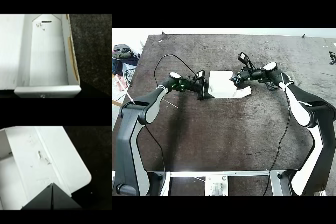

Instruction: Fold the box and place the chain.

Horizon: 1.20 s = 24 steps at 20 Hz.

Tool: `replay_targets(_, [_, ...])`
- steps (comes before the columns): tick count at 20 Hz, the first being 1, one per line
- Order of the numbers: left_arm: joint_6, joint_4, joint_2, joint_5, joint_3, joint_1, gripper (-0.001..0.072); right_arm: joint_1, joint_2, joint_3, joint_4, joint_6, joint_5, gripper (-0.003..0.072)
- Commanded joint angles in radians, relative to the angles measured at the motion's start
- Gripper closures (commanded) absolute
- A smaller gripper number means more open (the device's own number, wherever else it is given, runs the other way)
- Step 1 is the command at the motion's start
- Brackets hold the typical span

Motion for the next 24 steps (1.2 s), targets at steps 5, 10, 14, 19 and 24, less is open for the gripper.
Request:
replay_targets(5, [0.0,0.0,0.0,0.0,0.0,0.0,0.0178,-0.016,0.163,0.001,-0.116,0.004,0.099,0.0672])
replay_targets(10, [0.0,0.0,0.0,0.001,0.0,0.0,0.0178,-0.004,0.153,-0.002,-0.492,0.005,0.252,0.0026])
replay_targets(14, [0.0,0.0,0.0,0.001,0.0,0.0,0.0179,0.002,0.1,-0.002,-0.496,0.004,0.244,0.0026])
replay_targets(19, [0.0,0.0,0.0,0.001,0.0,0.0,0.0178,0.036,0.048,-0.002,-0.496,0.004,0.206,0.0028])
replay_targets(24, [0.0,0.0,0.0,0.001,0.0,0.0,0.0178,0.056,0.048,-0.001,-0.486,0.004,0.174,0.0243])
